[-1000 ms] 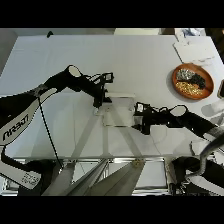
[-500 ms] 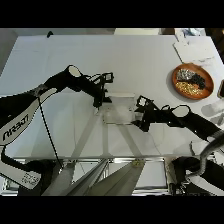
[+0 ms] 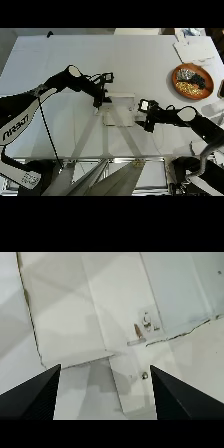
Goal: Fold the box and place the chain.
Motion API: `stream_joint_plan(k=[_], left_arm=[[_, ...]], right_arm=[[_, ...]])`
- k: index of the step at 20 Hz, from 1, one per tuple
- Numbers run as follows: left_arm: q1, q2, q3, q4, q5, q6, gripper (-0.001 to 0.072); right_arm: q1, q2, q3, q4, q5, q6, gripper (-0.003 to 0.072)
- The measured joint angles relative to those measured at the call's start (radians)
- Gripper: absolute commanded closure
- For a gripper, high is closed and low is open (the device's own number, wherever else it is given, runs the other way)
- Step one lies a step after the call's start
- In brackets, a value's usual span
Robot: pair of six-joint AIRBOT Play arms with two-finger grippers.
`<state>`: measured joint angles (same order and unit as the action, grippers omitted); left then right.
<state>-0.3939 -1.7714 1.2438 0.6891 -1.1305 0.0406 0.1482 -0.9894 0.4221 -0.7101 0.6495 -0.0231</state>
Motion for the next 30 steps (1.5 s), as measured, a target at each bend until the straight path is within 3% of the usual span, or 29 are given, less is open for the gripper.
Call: stream_joint_plan(k=[8, 15, 30], left_arm=[[0.000, 0.000, 0.000, 0.000, 0.000, 0.000, 0.0696], [0.000, 0.000, 0.000, 0.000, 0.000, 0.000, 0.0696], [0.000, 0.000, 0.000, 0.000, 0.000, 0.000, 0.0696]], right_arm=[[0.000, -0.005, -0.045, -0.051, 0.014, -0.012, 0.0063], [0.000, -0.101, -0.055, 0.153, -0.064, -0.185, 0.0063], [0.000, -0.170, -0.056, 0.391, -0.072, -0.338, 0.0063]])
